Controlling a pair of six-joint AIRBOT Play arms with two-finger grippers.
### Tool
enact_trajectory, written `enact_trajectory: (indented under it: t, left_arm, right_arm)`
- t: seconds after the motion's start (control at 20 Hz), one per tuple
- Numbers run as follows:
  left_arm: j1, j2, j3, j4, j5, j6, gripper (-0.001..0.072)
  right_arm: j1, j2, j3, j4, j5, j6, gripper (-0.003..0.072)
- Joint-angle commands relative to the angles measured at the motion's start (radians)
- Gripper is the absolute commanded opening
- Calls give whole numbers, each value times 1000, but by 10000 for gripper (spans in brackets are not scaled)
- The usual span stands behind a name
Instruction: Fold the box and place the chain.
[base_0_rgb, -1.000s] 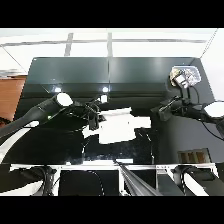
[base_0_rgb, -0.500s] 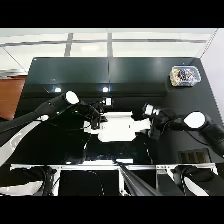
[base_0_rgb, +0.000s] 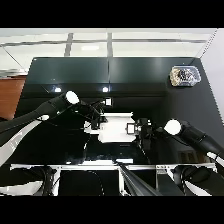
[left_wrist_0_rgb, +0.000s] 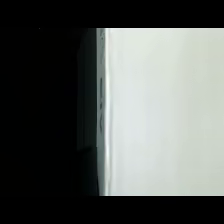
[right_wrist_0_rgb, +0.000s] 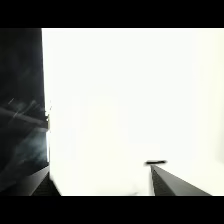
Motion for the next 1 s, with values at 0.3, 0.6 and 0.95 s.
enact_trajectory:
  t: [0.3, 0.6, 0.95]
  left_arm:
    - [-1, -1, 1, -1, -3, 0, 30]
    - [-1, -1, 1, -1, -4, 1, 30]
    - [-1, -1, 1, -1, -3, 0, 30]
  right_arm:
    - [-90, -14, 140, 10, 25, -32, 674]
    - [-155, -55, 140, 67, 33, -66, 674]
    - [-162, -140, 109, 293, 115, -261, 674]
